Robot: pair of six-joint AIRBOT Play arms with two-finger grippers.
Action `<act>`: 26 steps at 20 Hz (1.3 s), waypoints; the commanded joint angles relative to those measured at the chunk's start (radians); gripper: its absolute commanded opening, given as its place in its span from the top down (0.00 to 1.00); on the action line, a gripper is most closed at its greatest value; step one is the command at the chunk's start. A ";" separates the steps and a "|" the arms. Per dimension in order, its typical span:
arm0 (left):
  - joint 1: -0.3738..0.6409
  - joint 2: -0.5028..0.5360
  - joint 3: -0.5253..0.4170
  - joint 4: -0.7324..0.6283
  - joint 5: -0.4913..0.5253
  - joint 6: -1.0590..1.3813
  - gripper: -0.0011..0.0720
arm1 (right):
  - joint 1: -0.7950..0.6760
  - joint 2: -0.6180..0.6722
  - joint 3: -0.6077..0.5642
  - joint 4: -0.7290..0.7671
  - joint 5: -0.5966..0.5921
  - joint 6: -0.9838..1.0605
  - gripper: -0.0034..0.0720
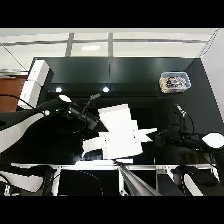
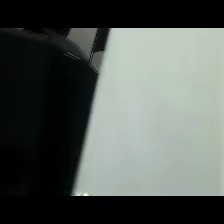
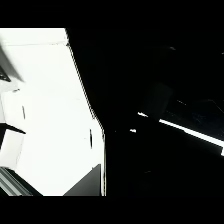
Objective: Fold the box and place the chain.
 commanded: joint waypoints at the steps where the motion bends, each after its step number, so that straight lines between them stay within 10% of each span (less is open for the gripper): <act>1: 0.005 -0.001 0.001 0.008 -0.014 0.001 0.92 | 0.001 0.000 0.000 0.000 -0.002 0.001 0.94; 3: 0.005 -0.001 0.001 0.010 -0.046 0.007 0.94 | 0.001 0.000 0.000 -0.007 -0.014 0.023 0.93; 5: 0.011 0.000 0.002 0.030 -0.082 0.085 0.95 | 0.001 0.000 0.002 -0.008 -0.018 0.023 0.21; 6: 0.015 0.002 0.002 0.046 -0.085 0.109 0.95 | 0.001 0.000 0.012 -0.024 -0.016 0.023 0.10; 15: -0.065 0.241 -0.043 0.081 0.178 0.290 0.96 | -0.001 0.000 0.291 -0.336 0.015 -0.132 0.10; 20: -0.155 0.419 -0.212 0.082 0.564 0.546 0.95 | -0.001 -0.001 0.270 -0.336 0.043 -0.310 0.10; 26: -0.208 0.406 -0.225 0.208 0.560 0.634 0.95 | 0.040 -0.010 0.177 -0.299 -0.008 -0.519 0.10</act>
